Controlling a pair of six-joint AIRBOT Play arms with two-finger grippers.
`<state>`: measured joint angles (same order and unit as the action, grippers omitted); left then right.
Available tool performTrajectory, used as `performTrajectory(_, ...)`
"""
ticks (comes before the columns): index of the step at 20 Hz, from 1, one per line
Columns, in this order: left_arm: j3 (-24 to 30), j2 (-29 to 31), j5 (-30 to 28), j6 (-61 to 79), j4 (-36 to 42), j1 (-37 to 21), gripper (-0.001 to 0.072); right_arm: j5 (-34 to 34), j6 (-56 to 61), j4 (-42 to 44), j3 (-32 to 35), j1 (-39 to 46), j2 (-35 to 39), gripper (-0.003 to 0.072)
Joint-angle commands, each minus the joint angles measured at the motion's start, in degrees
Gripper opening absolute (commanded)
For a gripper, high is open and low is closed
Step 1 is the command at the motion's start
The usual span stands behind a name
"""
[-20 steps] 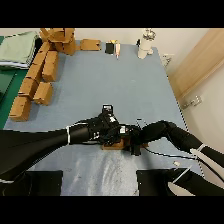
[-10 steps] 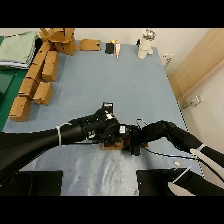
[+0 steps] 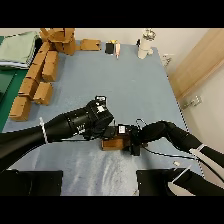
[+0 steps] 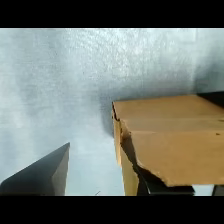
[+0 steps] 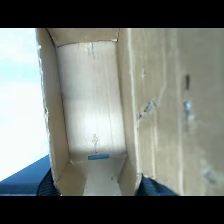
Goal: Fold the box.
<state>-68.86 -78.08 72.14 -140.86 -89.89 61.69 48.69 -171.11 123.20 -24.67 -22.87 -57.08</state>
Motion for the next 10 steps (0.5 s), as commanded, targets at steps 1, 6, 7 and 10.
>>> performTrajectory(1,0.2,0.2,0.2,1.9,-0.7,-0.4,0.0465,0.0,0.0,0.0,0.0,0.0,0.0,0.0507)
performTrajectory(6,0.5,0.9,3.2,10.1,-1.6,-0.5,0.0011,0.0,0.0,0.0,0.0,0.0,0.0,0.0507)
performTrajectory(7,0.9,1.9,4.5,12.7,-1.6,-0.5,0.0010,0.0,0.0,0.0,0.0,0.0,0.0,0.0507)
performTrajectory(10,7.1,9.7,3.0,21.1,0.5,-2.4,0.0010,0.0,0.0,0.0,0.0,0.0,0.0,0.0507)
